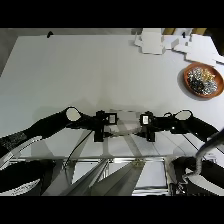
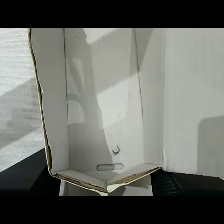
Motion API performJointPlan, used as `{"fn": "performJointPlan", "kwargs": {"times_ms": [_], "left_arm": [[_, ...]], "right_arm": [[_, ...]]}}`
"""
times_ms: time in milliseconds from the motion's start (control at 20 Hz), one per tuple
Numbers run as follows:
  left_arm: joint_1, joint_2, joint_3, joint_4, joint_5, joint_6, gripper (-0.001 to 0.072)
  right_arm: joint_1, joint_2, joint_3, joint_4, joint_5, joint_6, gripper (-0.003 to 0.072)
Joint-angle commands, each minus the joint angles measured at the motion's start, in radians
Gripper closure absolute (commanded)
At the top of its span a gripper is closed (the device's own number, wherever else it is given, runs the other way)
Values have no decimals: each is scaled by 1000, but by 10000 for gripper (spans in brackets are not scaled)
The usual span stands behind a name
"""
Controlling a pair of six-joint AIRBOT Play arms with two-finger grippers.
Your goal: Fold the box and place the chain.
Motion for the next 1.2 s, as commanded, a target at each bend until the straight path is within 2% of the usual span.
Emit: {"fn": "performJointPlan", "kwargs": {"times_ms": [0,100,250,350,500,700,850,900,950,1150], "left_arm": [[-1,-1,0,-1,3,0,129],[-1,-1,-1,0,3,0,162],[11,24,-1,14,-10,-10,510],[36,72,-1,52,-36,-56,570],[81,151,-1,177,-56,-260,570],[124,254,-1,331,-132,-613,579],[157,323,-1,398,-187,-822,581],[168,341,-1,409,-192,-892,601],[176,352,-1,424,-192,-956,705],[205,359,-18,505,-171,-1274,708]], "right_arm": [[0,0,0,1,-1,3,374],[0,0,0,1,-1,3,374],[0,0,0,1,-1,3,374],[0,0,0,1,-1,3,374],[0,0,0,1,-1,3,374],[0,0,0,1,-1,3,374],[0,0,0,1,-1,3,374],[0,0,0,1,-1,3,374],[0,0,0,1,-1,3,374],[0,0,0,0,-1,3,374]]}}
